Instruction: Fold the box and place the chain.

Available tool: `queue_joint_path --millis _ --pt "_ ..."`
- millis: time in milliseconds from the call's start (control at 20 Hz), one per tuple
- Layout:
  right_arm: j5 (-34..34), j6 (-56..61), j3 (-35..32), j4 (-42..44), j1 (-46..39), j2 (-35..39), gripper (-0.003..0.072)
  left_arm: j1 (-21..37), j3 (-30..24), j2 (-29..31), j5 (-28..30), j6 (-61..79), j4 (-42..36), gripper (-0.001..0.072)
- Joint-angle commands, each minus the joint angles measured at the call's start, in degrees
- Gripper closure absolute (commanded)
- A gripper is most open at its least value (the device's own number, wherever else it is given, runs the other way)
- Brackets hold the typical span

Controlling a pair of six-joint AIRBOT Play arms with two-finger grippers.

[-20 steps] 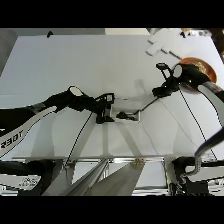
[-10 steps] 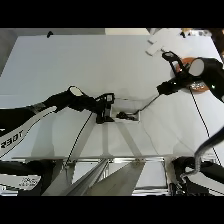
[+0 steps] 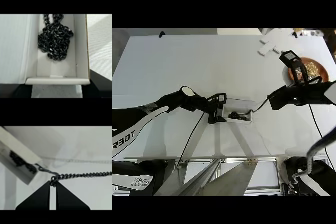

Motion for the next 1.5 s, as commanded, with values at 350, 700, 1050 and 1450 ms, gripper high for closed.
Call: queue_joint_path --millis 350,700,1050,1450 --pt "-5.5 -6.4 -0.5 18.7 7.1 6.0 0.0668 0.0 0.0 0.0 0.0 0.0 0.0 0.0610" --pt "-12.5 -6.2 -0.5 19.1 12.8 5.2 0.0669 0.0 0.0 0.0 0.0 0.0 0.0 0.0610" --pt "-10.9 -6.2 -0.5 18.6 13.5 -7.3 0.0668 0.0 0.0 0.0 0.0 0.0 0.0 0.0610" --pt "-5.9 -6.4 -0.5 16.0 13.5 -13.7 0.0549 0.0 0.0 0.0 0.0 0.0 0.0 0.0610"
